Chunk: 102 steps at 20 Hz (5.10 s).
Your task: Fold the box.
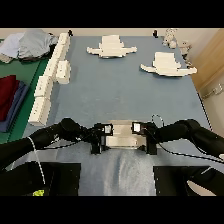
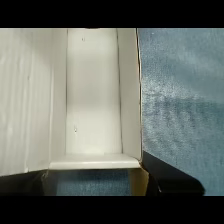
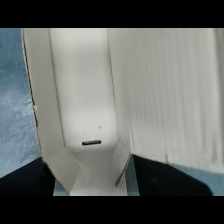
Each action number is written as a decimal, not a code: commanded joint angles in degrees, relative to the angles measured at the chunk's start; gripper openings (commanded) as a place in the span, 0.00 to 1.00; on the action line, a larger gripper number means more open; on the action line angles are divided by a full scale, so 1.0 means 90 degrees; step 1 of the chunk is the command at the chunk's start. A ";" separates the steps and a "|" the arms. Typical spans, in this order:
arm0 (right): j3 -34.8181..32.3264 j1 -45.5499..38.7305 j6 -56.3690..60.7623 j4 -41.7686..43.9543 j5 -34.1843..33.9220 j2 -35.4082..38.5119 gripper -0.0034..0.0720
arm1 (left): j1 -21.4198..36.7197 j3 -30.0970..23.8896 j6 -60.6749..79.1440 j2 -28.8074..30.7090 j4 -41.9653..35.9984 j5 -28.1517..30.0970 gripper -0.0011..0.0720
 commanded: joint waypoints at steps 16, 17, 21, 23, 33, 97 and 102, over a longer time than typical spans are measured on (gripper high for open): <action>0.1090 0.0289 0.6880 0.2382 0.1285 -0.0794 0.25 | 0.0000 0.0000 -0.0002 0.0000 0.0015 0.0005 0.63; 0.1268 0.0262 0.6880 0.2363 0.1282 -0.1127 0.25 | 0.0000 0.0000 -0.0002 0.0000 0.0015 0.0005 0.63; 0.1506 0.0262 0.6849 0.2263 0.1260 -0.2076 0.25 | 0.0000 0.0000 -0.0002 0.0000 0.0015 0.0007 0.63; 0.1503 0.0265 0.6747 0.2263 0.1156 -0.2387 0.25 | 0.0000 0.0000 0.0000 0.0000 0.0015 0.0007 0.63; 0.1520 0.0245 0.6404 0.2183 0.1120 -0.2040 0.25 | 0.0000 0.0000 0.0000 0.0000 0.0012 0.0007 0.63; 0.0493 0.0464 0.7633 -0.4180 -0.0804 0.0590 0.05 | 0.0000 0.0000 0.0000 0.0000 0.0012 0.0007 0.63; 0.1222 -0.1093 0.9267 -0.5000 -0.2832 0.0478 0.05 | 0.0000 0.0000 -0.0002 0.0000 0.0015 0.0007 0.63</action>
